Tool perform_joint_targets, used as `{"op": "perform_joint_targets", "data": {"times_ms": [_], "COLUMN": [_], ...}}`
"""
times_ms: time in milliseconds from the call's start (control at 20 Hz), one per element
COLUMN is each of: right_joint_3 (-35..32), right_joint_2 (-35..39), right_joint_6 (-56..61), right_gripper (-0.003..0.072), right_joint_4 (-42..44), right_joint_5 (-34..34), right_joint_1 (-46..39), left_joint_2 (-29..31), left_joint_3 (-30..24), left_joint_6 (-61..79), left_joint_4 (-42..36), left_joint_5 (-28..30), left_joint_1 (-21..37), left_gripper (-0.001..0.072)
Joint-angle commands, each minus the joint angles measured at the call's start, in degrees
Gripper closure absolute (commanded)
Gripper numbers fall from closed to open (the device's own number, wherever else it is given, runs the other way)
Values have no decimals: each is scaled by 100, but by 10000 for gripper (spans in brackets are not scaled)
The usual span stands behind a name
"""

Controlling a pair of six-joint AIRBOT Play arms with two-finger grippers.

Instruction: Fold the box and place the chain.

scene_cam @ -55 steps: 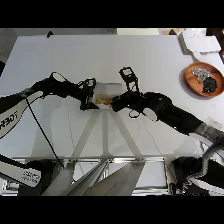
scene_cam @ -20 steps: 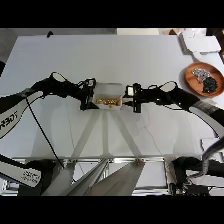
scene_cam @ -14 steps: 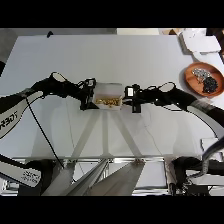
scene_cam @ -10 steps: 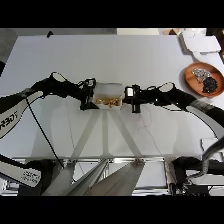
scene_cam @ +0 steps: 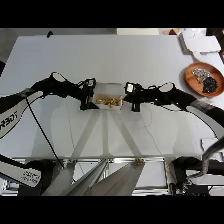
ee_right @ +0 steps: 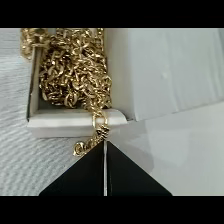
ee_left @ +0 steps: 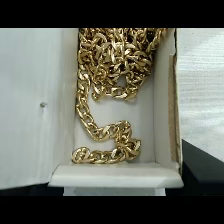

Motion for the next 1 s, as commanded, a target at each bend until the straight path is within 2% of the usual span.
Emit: {"op": "perform_joint_targets", "data": {"times_ms": [0, 350, 400, 450, 500, 700, 950], "right_joint_3": [2, 2, 2, 2, 2, 2, 2], "right_joint_2": [116, 352, 352, 348, 334, 203, 42], "right_joint_6": [529, 741, 737, 730, 636, -238, -431], "right_gripper": [676, 675, 634, 463, 376, 378, 399], "right_joint_4": [-267, -507, -575, -599, -597, -542, -175], "right_joint_5": [-13, 151, 92, 26, -20, -39, -26], "right_joint_1": [0, 0, 0, -2, 0, 0, 7], "left_joint_2": [2, 2, 2, 2, 2, 2, 2], "left_joint_3": [-2, -2, -2, -2, -2, -2, -2], "left_joint_6": [2, 2, 2, 2, 0, 2, 2], "left_joint_4": [0, 0, 0, 0, 0, 0, 0], "left_joint_5": [2, 2, 2, 2, 2, 2, 2], "left_joint_1": [-2, -2, -2, -2, -2, -2, -2], "left_gripper": [394, 394, 394, 394, 394, 394, 394]}}
